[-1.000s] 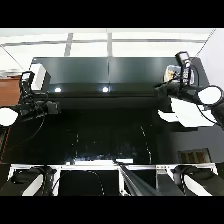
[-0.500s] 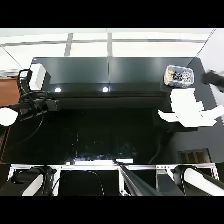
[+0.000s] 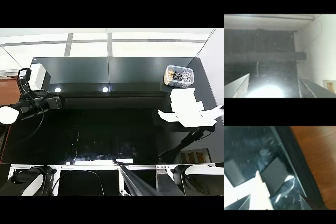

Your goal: Fold the box and place the chain.

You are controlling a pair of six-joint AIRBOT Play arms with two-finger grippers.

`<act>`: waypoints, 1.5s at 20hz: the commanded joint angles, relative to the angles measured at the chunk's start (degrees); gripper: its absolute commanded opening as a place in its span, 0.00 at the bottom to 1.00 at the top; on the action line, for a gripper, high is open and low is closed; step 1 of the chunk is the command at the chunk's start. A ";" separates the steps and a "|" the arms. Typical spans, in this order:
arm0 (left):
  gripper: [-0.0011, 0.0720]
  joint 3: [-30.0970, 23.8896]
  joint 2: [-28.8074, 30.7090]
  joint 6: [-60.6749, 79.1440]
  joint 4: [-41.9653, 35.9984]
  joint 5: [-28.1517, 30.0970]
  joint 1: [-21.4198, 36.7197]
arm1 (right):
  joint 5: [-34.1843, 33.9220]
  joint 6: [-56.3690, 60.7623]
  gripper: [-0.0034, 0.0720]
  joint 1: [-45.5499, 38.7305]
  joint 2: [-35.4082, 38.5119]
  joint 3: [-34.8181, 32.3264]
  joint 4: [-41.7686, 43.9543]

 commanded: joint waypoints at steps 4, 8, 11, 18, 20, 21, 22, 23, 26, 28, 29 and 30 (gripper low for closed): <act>0.99 0.00 -0.07 -0.09 -0.87 -0.63 -0.04 | 2.29 -10.43 0.67 4.17 -3.93 3.28 -0.92; 0.99 0.00 -0.07 -0.09 -0.87 -1.11 -0.04 | 5.75 -10.40 0.05 6.10 -3.91 3.56 -0.79; 0.98 0.00 -0.04 -0.07 -0.87 -1.90 -0.04 | 11.43 -8.72 0.06 6.49 -2.71 3.41 2.93; 0.99 0.00 -0.11 0.02 -2.99 -3.54 -0.15 | 5.55 -8.50 0.06 11.06 19.63 -18.36 21.79; 0.98 0.00 -0.31 0.11 -3.67 -4.70 -1.81 | -0.63 -7.34 0.06 14.86 27.76 -29.20 28.72; 0.98 0.00 -0.66 0.13 -3.72 -4.68 -3.28 | -4.02 -7.45 0.06 17.53 31.80 -34.84 32.92; 0.99 0.00 -1.29 0.13 -3.76 -4.37 -5.31 | -8.31 -7.43 0.06 21.09 36.06 -40.87 37.31; 0.99 0.02 -2.27 0.13 -4.15 -3.85 -7.43 | -12.74 -7.45 0.06 25.46 40.22 -46.51 41.53; 0.98 0.70 -7.02 1.44 -9.77 -1.38 -11.10 | -26.16 -6.51 0.06 39.87 48.85 -59.01 51.74; 0.99 3.04 -12.17 7.19 -17.73 -2.49 -10.91 | -33.29 -6.05 0.06 49.62 50.29 -63.76 56.63; 0.98 4.72 -15.30 10.40 -22.01 -3.82 -10.51 | -36.11 -5.81 0.06 54.21 50.23 -64.81 56.92; 0.99 6.51 -18.53 13.09 -25.90 -5.73 -9.97 | -38.60 -5.55 0.06 58.18 50.23 -65.22 56.94</act>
